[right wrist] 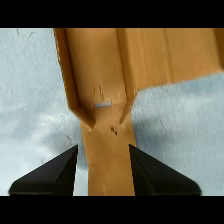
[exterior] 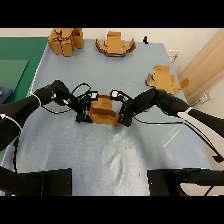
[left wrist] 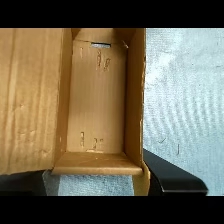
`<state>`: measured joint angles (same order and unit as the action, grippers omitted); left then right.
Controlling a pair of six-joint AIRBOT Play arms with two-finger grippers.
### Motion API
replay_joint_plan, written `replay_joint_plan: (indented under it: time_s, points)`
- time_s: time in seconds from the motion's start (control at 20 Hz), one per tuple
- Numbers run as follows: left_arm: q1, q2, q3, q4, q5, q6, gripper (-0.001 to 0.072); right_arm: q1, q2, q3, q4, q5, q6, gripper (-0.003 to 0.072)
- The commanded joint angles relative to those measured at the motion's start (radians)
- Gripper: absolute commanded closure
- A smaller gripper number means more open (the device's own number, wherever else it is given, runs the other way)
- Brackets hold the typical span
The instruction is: Fold the box.
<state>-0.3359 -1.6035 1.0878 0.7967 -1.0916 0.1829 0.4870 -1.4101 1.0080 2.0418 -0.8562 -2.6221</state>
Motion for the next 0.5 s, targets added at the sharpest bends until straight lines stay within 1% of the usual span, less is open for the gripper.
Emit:
replay_joint_plan:
  time_s: [0.0,0.1,0.15,0.25,0.3,0.35,0.4,0.45]
  points:
    - [0.001,0.000,0.001,0.000,0.000,0.000,0.0691,0.026,-0.048,-0.016,0.046,0.117,-0.079,0.0202]
    - [0.001,0.000,0.001,0.000,0.000,0.000,0.0691,0.039,-0.058,-0.016,0.069,0.128,-0.106,0.0210]
    - [0.001,0.000,0.001,0.000,0.000,0.000,0.0691,0.045,-0.057,-0.016,0.075,0.135,-0.111,0.0228]
    - [0.001,0.000,0.001,0.000,0.000,0.000,0.0691,0.061,-0.057,-0.016,0.076,0.154,-0.111,0.0391]
    - [0.001,0.000,0.000,0.000,0.000,0.000,0.0691,0.069,-0.057,-0.016,0.077,0.166,-0.111,0.0440]
    - [0.001,0.000,0.000,0.000,0.000,0.000,0.0691,0.073,-0.058,-0.016,0.079,0.170,-0.111,0.0512]
    - [0.001,0.000,0.000,0.000,0.000,0.000,0.0691,0.077,-0.057,-0.016,0.080,0.167,-0.111,0.0564]
    - [0.001,0.000,0.001,0.000,0.000,0.000,0.0691,0.083,-0.057,-0.016,0.081,0.167,-0.110,0.0632]
